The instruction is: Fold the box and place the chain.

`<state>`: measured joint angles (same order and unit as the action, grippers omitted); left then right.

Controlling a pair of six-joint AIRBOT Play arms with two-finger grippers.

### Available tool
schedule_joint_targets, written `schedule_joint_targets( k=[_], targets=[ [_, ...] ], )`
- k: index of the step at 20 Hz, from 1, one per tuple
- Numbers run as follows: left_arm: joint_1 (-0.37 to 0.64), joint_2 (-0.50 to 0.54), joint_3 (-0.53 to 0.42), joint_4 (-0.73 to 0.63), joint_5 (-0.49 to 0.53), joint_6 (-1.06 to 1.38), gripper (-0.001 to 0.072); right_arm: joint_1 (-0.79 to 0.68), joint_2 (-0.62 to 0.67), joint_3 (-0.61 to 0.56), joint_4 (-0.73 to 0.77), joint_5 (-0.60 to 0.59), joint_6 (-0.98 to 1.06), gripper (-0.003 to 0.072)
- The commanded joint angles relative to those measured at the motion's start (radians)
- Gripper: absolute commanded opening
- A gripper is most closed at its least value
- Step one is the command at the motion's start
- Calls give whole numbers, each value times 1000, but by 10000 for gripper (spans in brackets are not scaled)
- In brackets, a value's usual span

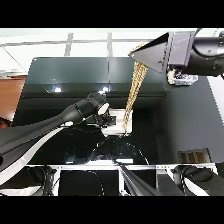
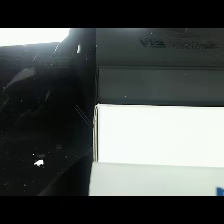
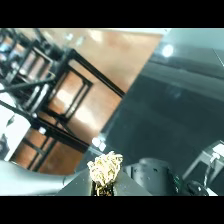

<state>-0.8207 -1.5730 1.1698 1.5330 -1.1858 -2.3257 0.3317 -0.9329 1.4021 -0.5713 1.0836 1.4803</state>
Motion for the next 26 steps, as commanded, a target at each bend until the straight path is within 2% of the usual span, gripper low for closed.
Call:
schedule_joint_targets(
  k=[1,11,17,20,26],
  targets=[
    [1,0,0,0,-2,0,30,-19,0,0,74,-37,-27,14],
    [1,0,0,0,-1,0,30,-51,0,0,138,-56,-68,14],
    [1,0,0,0,-1,0,30,5,-2,-25,-16,55,-21,14],
    [1,0,0,0,-1,0,29,37,-2,-78,-82,58,5,15],
    [1,0,0,0,-1,0,30,54,-2,-259,-103,54,8,14]
  ],
)
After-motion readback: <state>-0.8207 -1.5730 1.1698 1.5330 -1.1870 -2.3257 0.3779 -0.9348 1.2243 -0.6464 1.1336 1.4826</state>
